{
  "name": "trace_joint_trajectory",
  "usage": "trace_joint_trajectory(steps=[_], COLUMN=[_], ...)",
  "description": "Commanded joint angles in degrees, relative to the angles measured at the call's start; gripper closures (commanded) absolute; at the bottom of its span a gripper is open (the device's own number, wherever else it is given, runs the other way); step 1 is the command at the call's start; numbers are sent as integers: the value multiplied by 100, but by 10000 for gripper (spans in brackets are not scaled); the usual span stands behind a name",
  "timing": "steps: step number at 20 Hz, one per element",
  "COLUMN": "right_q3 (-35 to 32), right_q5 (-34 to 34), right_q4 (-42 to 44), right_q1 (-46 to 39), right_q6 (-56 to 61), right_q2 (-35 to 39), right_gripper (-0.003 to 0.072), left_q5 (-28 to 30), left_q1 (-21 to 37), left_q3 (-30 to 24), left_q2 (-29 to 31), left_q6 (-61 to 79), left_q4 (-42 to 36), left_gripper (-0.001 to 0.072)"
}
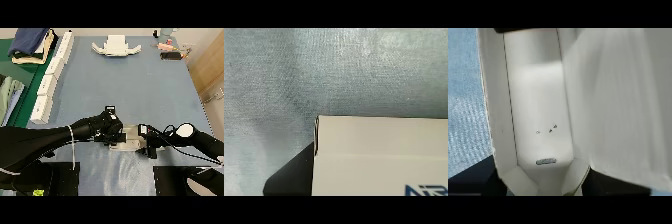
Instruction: Fold the box.
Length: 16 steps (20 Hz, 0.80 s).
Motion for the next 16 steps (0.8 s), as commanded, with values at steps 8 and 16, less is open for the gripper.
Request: trace_joint_trajectory(steps=[8,16], right_q3=[4,4], right_q5=[0,0], right_q4=[4,2], right_q1=[-2,-2], right_q6=[2,2], right_q2=[7,4], right_gripper=[113,113], left_q5=[-166,-2120], left_q1=[55,514], left_q3=[212,212], left_q2=[511,1926], left_q6=[-35,562], left_q4=[-37,-13], left_gripper=[103,683])
